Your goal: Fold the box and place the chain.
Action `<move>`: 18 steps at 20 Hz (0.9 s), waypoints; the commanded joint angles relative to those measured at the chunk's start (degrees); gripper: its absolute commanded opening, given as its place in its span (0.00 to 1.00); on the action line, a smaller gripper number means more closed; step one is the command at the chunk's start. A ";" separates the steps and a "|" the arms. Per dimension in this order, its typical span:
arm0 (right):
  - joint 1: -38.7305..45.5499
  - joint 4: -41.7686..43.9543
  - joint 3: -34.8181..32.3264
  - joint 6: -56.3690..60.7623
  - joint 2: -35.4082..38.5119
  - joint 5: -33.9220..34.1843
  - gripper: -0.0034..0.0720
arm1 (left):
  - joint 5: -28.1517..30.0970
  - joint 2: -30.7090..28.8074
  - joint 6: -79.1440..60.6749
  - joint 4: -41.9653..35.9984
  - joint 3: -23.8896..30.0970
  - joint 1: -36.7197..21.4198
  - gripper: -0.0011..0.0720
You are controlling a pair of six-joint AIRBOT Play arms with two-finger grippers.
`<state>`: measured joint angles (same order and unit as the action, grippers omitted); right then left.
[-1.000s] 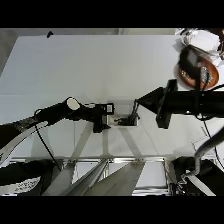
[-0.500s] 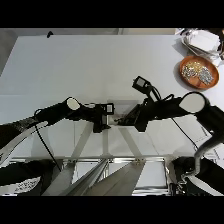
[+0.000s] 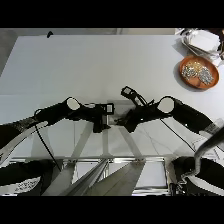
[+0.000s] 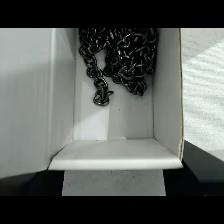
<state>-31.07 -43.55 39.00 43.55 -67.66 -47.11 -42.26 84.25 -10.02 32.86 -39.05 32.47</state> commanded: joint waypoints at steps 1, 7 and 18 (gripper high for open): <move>1.75 0.85 -0.02 0.09 0.94 0.33 0.21 | 0.02 -0.04 -0.02 0.02 0.02 0.02 0.39; 17.07 -0.79 -0.04 -4.57 11.45 -7.78 0.20 | 0.02 -0.04 0.00 0.02 0.02 0.02 0.39; 21.49 -3.50 -7.61 -42.97 6.21 -4.85 0.40 | 0.02 -0.04 -0.02 0.00 0.02 0.02 0.39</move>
